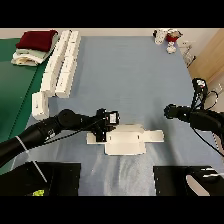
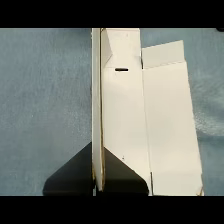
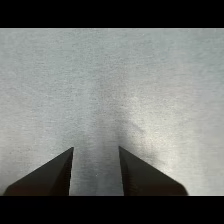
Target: Fold the box.
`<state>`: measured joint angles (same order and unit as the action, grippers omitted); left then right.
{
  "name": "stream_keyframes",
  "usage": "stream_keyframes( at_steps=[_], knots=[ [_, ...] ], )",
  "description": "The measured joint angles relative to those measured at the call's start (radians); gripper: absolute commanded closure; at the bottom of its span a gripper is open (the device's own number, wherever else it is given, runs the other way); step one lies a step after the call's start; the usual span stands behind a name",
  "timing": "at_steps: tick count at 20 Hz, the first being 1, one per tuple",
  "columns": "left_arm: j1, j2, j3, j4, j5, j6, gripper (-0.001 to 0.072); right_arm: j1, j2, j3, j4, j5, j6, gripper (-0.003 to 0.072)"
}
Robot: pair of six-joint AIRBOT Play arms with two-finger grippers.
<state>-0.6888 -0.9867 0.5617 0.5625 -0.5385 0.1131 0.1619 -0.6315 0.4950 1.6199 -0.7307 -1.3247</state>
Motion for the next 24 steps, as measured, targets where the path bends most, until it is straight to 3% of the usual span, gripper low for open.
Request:
stream_keyframes(
  at_steps=[6, 19, 20, 22, 24],
  knots=[
    [0.019, -0.051, 0.028, -0.03, -0.08, 0.011, 0.0696, 0.0, 0.0, 0.0, 0.002, 0.0, 0.0, 0.0234],
    [0.021, -0.097, 0.032, -0.052, -0.137, -0.006, 0.0696, 0.0, 0.0, 0.0, 0.011, -0.002, 0.0, 0.0237],
    [0.021, -0.097, 0.033, -0.052, -0.143, -0.012, 0.0696, 0.0, 0.0, 0.0, 0.016, -0.003, 0.0, 0.0252],
    [0.023, -0.098, 0.033, -0.052, -0.151, -0.029, 0.0696, 0.0, 0.0, 0.0, 0.04, -0.011, 0.0, 0.0382],
    [0.022, -0.098, 0.033, -0.052, -0.157, -0.039, 0.0696, 0.0, 0.0, 0.0, 0.08, -0.028, 0.0, 0.0413]
  ],
)
